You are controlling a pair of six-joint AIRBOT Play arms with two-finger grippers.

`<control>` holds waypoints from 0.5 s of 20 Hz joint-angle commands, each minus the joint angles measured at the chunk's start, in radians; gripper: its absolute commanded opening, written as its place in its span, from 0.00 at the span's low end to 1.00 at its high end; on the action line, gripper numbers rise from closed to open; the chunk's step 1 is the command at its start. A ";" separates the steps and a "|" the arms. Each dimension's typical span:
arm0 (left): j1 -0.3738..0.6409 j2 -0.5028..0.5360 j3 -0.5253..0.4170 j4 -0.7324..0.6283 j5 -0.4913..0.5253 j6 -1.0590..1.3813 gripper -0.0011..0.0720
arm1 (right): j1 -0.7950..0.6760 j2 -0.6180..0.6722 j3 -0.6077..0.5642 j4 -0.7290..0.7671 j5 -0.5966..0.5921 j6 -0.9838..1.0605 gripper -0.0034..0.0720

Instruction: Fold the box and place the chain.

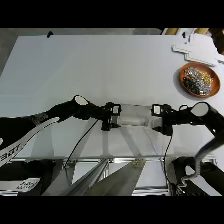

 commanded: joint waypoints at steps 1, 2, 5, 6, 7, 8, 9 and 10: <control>0.000 0.000 0.000 -0.002 0.002 -0.001 0.22 | 0.000 0.151 0.001 -0.042 0.090 0.102 0.63; 0.000 0.000 0.000 -0.002 0.002 -0.001 0.22 | 0.000 0.171 0.001 0.030 0.112 0.095 0.50; 0.000 0.000 0.000 -0.002 0.002 -0.001 0.22 | 0.000 0.188 0.001 0.307 0.124 0.092 0.23; 0.000 0.000 0.000 -0.002 0.002 -0.001 0.22 | 0.000 0.187 0.001 0.388 0.119 0.061 0.10; 0.000 0.000 0.000 -0.002 0.002 -0.001 0.22 | 0.000 0.183 0.001 0.451 0.095 0.028 0.07; 0.000 0.000 0.000 -0.002 0.002 -0.001 0.22 | 0.000 0.171 0.001 0.516 0.044 0.014 0.07; 0.000 0.000 0.000 -0.002 0.002 -0.001 0.22 | 0.000 0.152 0.001 0.558 -0.025 0.015 0.07; 0.000 0.000 0.000 -0.002 0.002 -0.001 0.22 | 0.000 0.122 0.001 0.591 -0.108 0.015 0.07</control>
